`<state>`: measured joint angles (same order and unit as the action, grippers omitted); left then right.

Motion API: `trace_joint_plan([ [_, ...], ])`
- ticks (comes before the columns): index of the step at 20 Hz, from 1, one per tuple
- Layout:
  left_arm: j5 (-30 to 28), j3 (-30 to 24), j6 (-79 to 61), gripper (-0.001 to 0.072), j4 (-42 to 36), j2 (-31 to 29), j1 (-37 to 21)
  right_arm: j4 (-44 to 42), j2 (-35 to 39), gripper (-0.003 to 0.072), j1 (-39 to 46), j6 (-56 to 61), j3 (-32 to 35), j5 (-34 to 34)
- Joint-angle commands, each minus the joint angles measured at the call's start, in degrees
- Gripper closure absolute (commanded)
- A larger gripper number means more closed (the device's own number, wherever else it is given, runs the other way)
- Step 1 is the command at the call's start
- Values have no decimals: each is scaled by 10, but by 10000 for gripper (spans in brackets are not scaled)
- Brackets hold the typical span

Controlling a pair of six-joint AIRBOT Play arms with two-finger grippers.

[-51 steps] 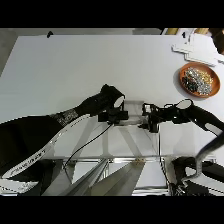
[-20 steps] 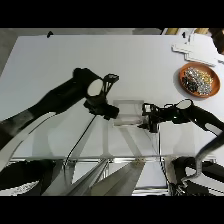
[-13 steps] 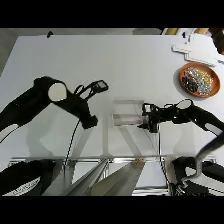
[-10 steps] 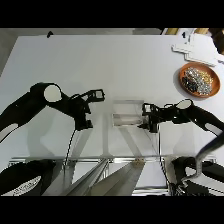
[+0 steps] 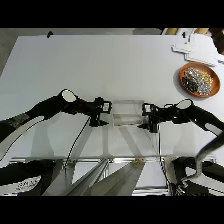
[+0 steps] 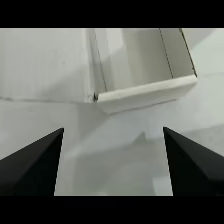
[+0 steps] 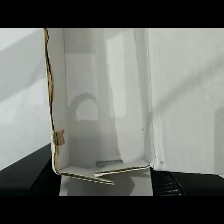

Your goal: Fold the box and place the chain.

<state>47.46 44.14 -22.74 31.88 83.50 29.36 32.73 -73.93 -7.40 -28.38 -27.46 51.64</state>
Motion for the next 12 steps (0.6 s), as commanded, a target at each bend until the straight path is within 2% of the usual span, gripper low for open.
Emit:
trace_joint_plan([
  [1, -10, -1, -52, 9, -40, 27, 7, 0, 0, 285, 0, 0, 0, 0],
  [12, 8, -7, 33, 7, -40, 28, 23, 0, 0, 285, 0, 0, 0, 0],
])
